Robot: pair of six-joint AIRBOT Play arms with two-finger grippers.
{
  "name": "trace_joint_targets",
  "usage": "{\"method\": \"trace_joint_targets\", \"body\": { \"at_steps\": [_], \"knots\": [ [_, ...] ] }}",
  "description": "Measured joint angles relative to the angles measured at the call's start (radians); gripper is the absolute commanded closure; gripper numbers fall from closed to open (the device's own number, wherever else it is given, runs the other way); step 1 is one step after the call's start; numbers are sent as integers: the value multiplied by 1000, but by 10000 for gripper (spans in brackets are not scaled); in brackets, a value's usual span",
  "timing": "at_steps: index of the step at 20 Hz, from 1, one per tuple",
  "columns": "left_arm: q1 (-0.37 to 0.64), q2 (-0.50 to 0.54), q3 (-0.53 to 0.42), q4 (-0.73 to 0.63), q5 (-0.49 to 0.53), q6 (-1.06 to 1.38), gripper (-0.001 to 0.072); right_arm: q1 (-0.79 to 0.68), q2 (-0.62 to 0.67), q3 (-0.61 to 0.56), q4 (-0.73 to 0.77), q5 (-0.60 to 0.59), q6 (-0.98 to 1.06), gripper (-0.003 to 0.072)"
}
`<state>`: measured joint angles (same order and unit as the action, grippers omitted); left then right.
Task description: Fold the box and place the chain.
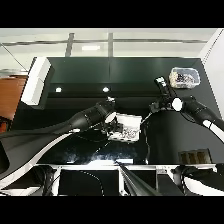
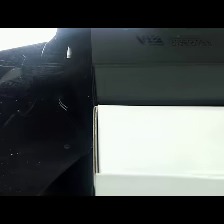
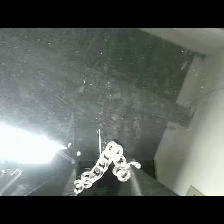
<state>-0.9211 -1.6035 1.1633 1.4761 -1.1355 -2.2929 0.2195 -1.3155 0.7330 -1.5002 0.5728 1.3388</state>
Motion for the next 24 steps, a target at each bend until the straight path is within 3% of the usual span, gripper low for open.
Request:
{"method": "trace_joint_targets", "body": {
  "at_steps": [1,2,3,8,9,14,19,24],
  "knots": [
    [0,0,0,0,0,0,678,0,0,0,1,6,0,353],
    [0,0,0,0,0,0,678,0,0,0,0,12,0,513],
    [0,0,0,0,0,0,678,0,-1,0,-2,21,0,561],
    [0,0,0,0,0,0,678,0,2,1,1,55,1,576],
    [0,0,0,0,0,0,678,0,3,1,1,63,4,641],
    [0,0,0,0,0,0,678,-7,54,-3,3,124,27,642],
    [0,0,0,0,0,0,678,-28,190,0,1,150,35,643],
    [0,0,0,0,0,0,678,-39,358,45,32,294,37,643]
  ]
}}
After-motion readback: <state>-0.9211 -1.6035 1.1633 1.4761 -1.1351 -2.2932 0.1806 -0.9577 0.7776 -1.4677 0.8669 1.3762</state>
